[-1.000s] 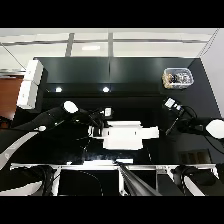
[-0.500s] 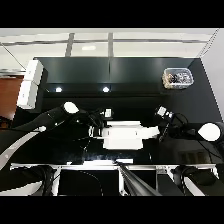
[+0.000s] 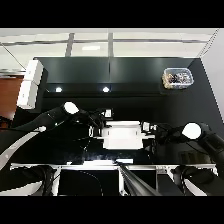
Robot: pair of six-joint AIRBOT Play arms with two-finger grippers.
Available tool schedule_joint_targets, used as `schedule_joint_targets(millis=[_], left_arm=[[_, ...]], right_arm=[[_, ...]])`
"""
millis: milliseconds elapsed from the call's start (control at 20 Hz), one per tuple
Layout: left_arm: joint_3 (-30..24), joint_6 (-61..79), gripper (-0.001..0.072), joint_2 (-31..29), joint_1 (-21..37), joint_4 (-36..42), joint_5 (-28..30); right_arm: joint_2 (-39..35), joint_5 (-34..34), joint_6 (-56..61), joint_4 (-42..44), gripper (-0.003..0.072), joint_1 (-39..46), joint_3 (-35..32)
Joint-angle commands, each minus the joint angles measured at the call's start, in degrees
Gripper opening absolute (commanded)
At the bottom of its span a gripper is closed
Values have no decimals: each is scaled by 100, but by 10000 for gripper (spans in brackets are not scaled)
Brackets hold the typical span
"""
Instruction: Fold the box and place the chain.
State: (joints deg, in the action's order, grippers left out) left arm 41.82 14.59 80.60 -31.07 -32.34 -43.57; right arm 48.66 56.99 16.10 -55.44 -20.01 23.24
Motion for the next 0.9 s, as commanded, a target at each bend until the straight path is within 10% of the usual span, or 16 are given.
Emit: schedule_joint_targets(millis=[0,850], left_arm=[[0,-2,29,2,7,-2,-13],[46,0,30,-11,7,-4,-39]], right_arm=[[201,-131,-210,-90,666,-208,-7],[236,-426,-822,162,666,-595,-7]])
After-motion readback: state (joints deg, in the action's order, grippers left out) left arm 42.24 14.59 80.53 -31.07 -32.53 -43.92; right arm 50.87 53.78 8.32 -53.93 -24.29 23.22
